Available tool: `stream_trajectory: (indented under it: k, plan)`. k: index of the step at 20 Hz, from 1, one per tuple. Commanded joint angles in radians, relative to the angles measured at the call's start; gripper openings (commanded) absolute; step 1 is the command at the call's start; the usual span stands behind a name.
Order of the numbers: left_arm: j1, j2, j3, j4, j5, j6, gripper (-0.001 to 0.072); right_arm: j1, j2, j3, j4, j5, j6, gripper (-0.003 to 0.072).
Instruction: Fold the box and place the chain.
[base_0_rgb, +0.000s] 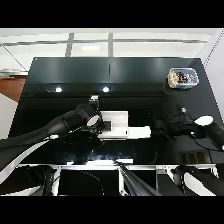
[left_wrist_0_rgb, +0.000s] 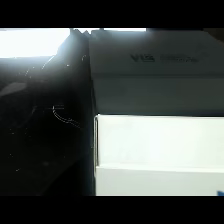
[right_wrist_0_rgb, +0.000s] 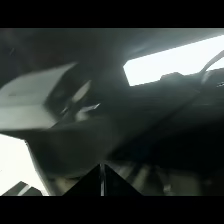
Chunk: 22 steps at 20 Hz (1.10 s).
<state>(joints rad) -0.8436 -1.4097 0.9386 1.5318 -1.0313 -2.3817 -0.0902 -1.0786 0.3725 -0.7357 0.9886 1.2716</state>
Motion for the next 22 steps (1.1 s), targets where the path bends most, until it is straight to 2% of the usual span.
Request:
stream_trajectory:
  k: [1, 4, 6, 7, 13, 17, 22]
  plan:
    - [0.001, -0.001, 0.0, 0.002, 0.002, 0.0, 0.0032, 0.164, -0.093, -0.008, 0.225, -0.061, -0.083, 0.003]
    - [0.001, -0.001, 0.0, 0.001, 0.0, 0.0, 0.0032, 0.266, -0.129, 0.059, 0.256, -0.057, -0.105, 0.0034]
    - [0.001, -0.001, 0.0, 0.0, 0.0, 0.0, 0.0032, 0.293, -0.129, 0.118, 0.249, -0.034, -0.108, 0.0589]
    - [0.001, -0.001, 0.0, 0.001, 0.0, 0.0, 0.0032, 0.294, -0.129, 0.151, 0.233, -0.005, -0.114, 0.0644]
    - [0.001, -0.001, 0.0, 0.001, -0.001, 0.0, 0.0032, 0.313, -0.129, 0.261, 0.15, 0.147, -0.112, 0.0644]
    - [0.001, -0.001, 0.0, 0.004, -0.001, 0.0, 0.0032, 0.401, -0.129, 0.266, 0.097, 0.117, -0.071, 0.0642]
    - [0.001, -0.001, 0.0, 0.0, -0.003, 0.0, 0.0032, 0.522, -0.129, 0.336, -0.098, 0.066, 0.078, 0.0641]
